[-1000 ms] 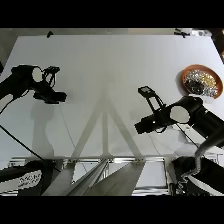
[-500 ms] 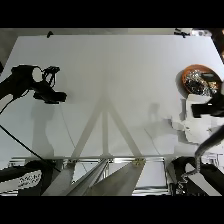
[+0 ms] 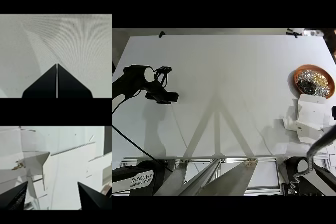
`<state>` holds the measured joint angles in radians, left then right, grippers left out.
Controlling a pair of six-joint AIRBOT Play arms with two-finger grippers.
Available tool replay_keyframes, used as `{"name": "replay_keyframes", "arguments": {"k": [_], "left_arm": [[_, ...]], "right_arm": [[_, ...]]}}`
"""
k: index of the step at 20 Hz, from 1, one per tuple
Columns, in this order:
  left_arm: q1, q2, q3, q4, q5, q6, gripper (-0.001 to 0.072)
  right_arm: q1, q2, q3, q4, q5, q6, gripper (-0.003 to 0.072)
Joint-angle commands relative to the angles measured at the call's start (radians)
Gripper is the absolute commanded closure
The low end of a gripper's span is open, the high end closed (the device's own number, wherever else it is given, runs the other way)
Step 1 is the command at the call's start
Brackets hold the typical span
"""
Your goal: Fold the box and place the chain.
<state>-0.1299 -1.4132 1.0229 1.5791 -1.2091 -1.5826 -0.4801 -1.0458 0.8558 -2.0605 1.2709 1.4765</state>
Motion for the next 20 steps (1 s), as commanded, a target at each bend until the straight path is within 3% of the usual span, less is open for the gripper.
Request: {"name": "replay_keyframes", "arguments": {"k": [1, 8, 10, 14, 16, 17, 18, 20], "left_arm": [[0.000, 0.000, 0.000, 0.000, 0.000, 0.000, 0.0698], [-0.001, 0.000, 0.000, 0.000, 0.000, 0.000, 0.0698], [-0.001, 0.000, 0.000, 0.000, 0.000, 0.000, 0.0698], [-0.001, 0.000, 0.000, 0.000, 0.000, 0.000, 0.0698], [-0.001, 0.000, 0.000, 0.000, 0.000, 0.000, 0.0698], [-0.001, 0.000, 0.000, 0.000, 0.000, 0.000, 0.0698], [-0.001, 0.000, 0.000, 0.000, 0.000, 0.000, 0.0698], [-0.001, 0.000, 0.000, 0.000, 0.000, 0.000, 0.0698]], "right_arm": [[-0.037, -0.075, 0.001, -0.021, -0.019, -0.005, -0.0008], [-0.037, -0.224, 0.001, 0.019, 0.072, -0.005, 0.0002], [-0.037, -0.270, 0.001, 0.006, 0.091, 0.013, 0.0046], [-0.038, -0.343, 0.001, -0.124, 0.101, 0.108, 0.0262], [-0.040, -0.358, 0.001, -0.146, 0.126, 0.113, 0.0288], [-0.039, -0.359, 0.001, -0.145, 0.132, 0.111, 0.0419], [-0.039, -0.359, 0.001, -0.138, 0.134, 0.105, 0.0668], [-0.034, -0.359, 0.001, -0.112, 0.147, 0.068, 0.0678]]}}
